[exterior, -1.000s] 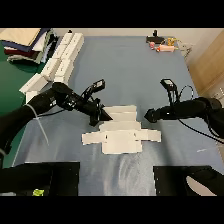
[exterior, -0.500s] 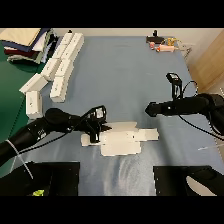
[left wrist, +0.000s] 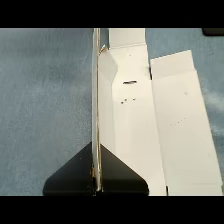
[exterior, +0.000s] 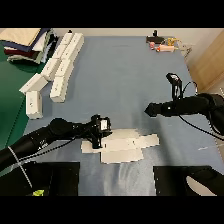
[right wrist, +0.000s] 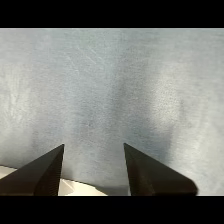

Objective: Fold the box.

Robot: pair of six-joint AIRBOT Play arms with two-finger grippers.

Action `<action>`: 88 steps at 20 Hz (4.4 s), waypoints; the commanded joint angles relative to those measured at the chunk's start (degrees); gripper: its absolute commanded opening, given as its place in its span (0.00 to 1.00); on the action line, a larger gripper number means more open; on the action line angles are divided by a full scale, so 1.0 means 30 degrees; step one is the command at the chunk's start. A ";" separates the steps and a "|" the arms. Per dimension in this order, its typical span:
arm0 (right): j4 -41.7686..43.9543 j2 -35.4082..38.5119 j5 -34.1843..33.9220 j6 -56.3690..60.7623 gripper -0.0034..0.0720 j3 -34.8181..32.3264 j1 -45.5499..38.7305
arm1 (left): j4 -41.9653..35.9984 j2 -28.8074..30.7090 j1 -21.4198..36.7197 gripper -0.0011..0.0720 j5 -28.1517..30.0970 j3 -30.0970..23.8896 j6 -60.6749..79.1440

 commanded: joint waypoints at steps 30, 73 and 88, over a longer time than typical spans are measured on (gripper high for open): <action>0.0772 0.0015 -0.4546 -0.0015 0.06 0.0015 0.0000 | 0.0095 0.0022 -0.0102 0.03 -0.1872 -0.0095 -0.1035; -0.8167 0.2805 -0.2120 -0.2871 0.93 -0.4619 1.9883 | 0.0087 -0.1173 -0.0109 0.03 -0.2849 0.0678 -0.1027; -1.2451 0.1545 -0.1428 0.5960 0.90 -0.3614 1.9868 | 0.0087 -0.1173 -0.0109 0.03 -0.2849 0.0678 -0.1027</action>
